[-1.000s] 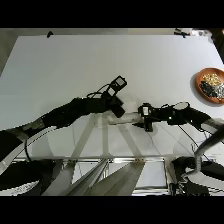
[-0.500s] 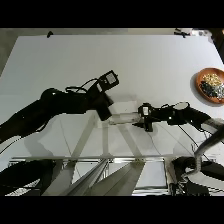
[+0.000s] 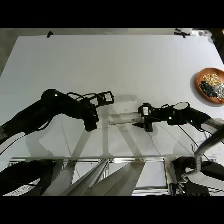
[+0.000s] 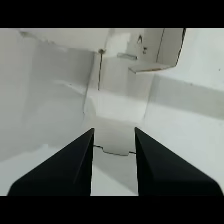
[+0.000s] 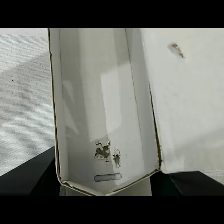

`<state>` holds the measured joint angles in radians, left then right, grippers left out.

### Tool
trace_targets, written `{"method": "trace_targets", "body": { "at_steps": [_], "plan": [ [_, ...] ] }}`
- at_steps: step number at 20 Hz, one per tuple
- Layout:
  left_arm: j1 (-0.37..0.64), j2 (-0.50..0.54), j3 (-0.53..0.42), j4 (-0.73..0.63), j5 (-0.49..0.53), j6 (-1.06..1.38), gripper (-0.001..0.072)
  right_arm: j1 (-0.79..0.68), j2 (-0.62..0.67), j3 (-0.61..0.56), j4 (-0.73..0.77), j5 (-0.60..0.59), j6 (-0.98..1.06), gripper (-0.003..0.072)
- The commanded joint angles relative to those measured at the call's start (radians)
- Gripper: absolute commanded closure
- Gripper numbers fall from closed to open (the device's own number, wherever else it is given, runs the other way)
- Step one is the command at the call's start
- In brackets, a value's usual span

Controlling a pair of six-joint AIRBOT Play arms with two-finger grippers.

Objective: Fold the box and place the chain.

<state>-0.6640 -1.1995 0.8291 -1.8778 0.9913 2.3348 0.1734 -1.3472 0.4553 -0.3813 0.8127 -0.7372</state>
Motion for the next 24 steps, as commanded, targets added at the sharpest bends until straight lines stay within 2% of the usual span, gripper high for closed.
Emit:
{"method": "trace_targets", "body": {
  "at_steps": [1, 5, 8, 14, 21, 23, 24],
  "plan": [
    [0.001, -0.076, -0.006, 0.008, 0.014, 0.065, 0.0421, 0.000, 0.000, 0.001, 0.000, 0.000, 0.000, 0.0280],
    [0.001, -0.118, -0.006, -0.021, -0.032, 0.193, 0.0419, 0.000, 0.000, 0.001, 0.000, 0.000, 0.000, 0.0280],
    [0.001, -0.119, -0.006, -0.030, -0.110, 0.214, 0.0417, 0.000, 0.000, 0.001, 0.000, 0.000, 0.000, 0.0280],
    [-0.017, -0.119, -0.006, -0.054, -0.164, 0.291, 0.0417, 0.000, 0.000, 0.001, 0.000, 0.000, 0.000, 0.0280],
    [-0.064, -0.122, -0.006, -0.067, -0.136, 0.290, 0.0444, 0.000, 0.000, 0.001, 0.000, 0.000, 0.000, 0.0280],
    [-0.085, -0.122, -0.006, -0.071, -0.106, 0.290, 0.0509, 0.000, 0.000, 0.001, 0.000, 0.000, 0.000, 0.0280],
    [-0.092, -0.122, -0.006, -0.074, -0.105, 0.290, 0.0509, 0.000, 0.000, 0.001, 0.000, 0.000, 0.000, 0.0280]
  ]
}}
